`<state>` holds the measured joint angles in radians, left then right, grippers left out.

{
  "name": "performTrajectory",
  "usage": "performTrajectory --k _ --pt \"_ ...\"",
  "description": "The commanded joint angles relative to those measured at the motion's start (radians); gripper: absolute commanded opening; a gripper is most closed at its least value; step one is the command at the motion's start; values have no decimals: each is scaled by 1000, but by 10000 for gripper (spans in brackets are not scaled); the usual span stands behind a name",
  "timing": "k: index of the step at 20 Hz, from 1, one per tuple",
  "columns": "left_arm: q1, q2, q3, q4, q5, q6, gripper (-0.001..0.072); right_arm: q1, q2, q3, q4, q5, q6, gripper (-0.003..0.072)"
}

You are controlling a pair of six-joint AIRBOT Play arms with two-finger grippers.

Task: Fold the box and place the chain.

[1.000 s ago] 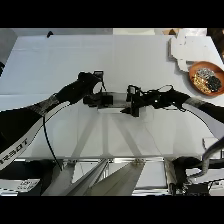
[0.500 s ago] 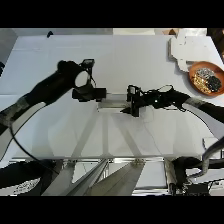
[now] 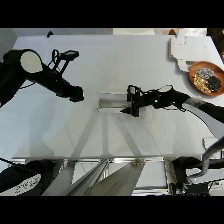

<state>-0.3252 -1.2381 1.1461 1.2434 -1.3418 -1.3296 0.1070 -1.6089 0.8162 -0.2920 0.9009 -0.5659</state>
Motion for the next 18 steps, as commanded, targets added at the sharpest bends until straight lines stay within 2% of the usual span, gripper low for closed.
performTrajectory --k 1,3,6,7,10,14,16,18 --pt "98 4 -147 -195 119 590 461 0 1 0 0 0 0 436" --pt "139 -17 -219 -327 145 937 485 0 1 0 0 0 0 436" --pt "197 -117 -246 -476 152 1305 633 0 1 0 0 0 0 436" --pt "207 -162 -246 -510 187 1395 699 0 1 0 0 0 0 436" --pt "212 -271 -246 -589 291 1610 702 0 1 0 0 0 0 436" --pt "222 -339 -246 -739 240 1912 702 0 1 0 0 0 0 436" --pt "225 -365 -246 -806 224 1917 702 0 1 0 0 0 0 436" --pt "224 -394 -240 -808 220 1916 702 0 1 0 0 0 0 436"
